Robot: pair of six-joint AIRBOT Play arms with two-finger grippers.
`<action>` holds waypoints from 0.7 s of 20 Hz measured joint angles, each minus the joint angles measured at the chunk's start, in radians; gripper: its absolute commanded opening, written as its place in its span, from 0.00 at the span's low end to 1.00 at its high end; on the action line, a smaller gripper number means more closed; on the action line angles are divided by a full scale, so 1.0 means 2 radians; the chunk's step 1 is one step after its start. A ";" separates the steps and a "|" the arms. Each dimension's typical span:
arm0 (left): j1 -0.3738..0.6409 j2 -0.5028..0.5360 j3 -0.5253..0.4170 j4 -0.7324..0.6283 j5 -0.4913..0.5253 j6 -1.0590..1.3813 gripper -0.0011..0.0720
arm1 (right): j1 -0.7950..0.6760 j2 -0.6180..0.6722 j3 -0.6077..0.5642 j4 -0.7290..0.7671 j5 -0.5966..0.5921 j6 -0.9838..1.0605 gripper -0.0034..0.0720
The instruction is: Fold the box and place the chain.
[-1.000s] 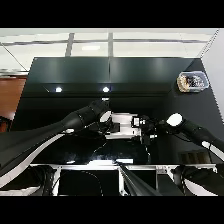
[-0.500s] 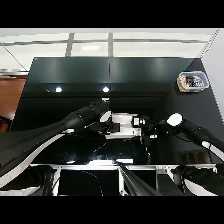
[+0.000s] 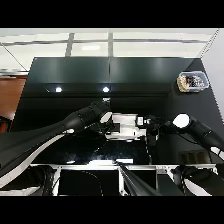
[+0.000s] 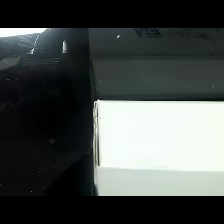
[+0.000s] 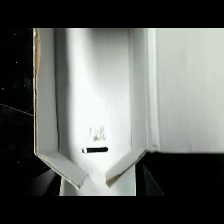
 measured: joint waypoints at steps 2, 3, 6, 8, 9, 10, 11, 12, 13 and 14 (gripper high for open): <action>0.000 0.000 0.000 0.000 0.000 -0.001 0.05 | -0.004 0.005 0.000 -0.007 0.003 0.005 0.80; 0.000 0.000 0.000 0.000 -0.001 -0.001 0.05 | -0.005 0.006 0.000 -0.008 0.006 0.006 0.80; 0.000 0.000 0.000 0.000 -0.001 -0.001 0.05 | -0.005 0.008 0.000 -0.003 0.013 0.009 0.61; 0.000 0.000 0.000 0.000 -0.001 -0.001 0.05 | -0.005 0.009 0.000 0.009 0.015 0.010 0.35; 0.000 0.000 0.000 0.000 -0.001 -0.001 0.05 | -0.005 0.009 0.000 0.017 0.015 0.009 0.21; 0.000 0.000 0.000 0.000 -0.001 -0.001 0.05 | -0.005 0.009 0.000 0.024 0.016 0.011 0.21; 0.000 0.000 0.000 0.000 -0.001 -0.001 0.05 | -0.005 0.009 0.000 0.029 0.016 0.010 0.21; 0.000 0.000 0.000 0.000 -0.001 -0.001 0.05 | -0.005 0.009 0.000 0.035 0.016 0.010 0.21; 0.000 0.000 0.000 0.000 -0.001 -0.001 0.05 | -0.005 0.009 0.000 0.043 0.016 0.010 0.21; 0.000 0.000 0.000 0.000 -0.001 -0.001 0.05 | -0.005 0.008 0.000 0.052 0.016 0.010 0.21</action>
